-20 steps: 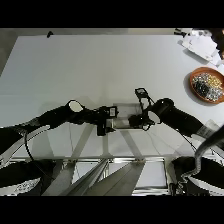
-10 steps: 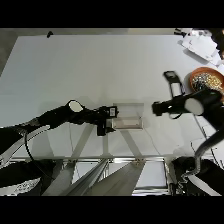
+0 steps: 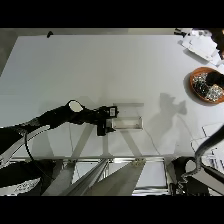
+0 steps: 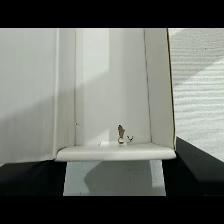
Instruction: Fold the box and place the chain.
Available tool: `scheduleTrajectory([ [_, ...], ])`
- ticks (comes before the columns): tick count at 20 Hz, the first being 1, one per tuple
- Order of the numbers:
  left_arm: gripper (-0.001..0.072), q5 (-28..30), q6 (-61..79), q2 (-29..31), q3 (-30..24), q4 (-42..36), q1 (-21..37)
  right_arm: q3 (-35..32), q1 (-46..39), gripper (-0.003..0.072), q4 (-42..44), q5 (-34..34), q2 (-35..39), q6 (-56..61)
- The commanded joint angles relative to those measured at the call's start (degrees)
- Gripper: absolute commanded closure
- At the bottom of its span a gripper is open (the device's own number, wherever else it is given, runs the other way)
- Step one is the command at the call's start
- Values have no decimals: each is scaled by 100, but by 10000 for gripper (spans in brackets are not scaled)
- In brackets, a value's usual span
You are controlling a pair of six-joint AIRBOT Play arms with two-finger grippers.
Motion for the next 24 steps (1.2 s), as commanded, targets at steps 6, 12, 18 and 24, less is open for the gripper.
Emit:
scheduleTrajectory([
  [6, 375, 2, 0, 2, 0, 0, 2, 1521, -496, 190, 280, 173, -2524, -542],
  [12, 375, 2, 0, 2, 0, 0, 2, 1519, -498, 261, 494, 557, -2894, -822],
  [18, 375, 2, 0, 2, 0, 0, 2, 1519, -501, 541, 721, 822, -2999, -822],
  [24, 375, 2, 0, 2, 0, 0, 2, 1519, -501, 677, 752, 929, -2538, -822],
])
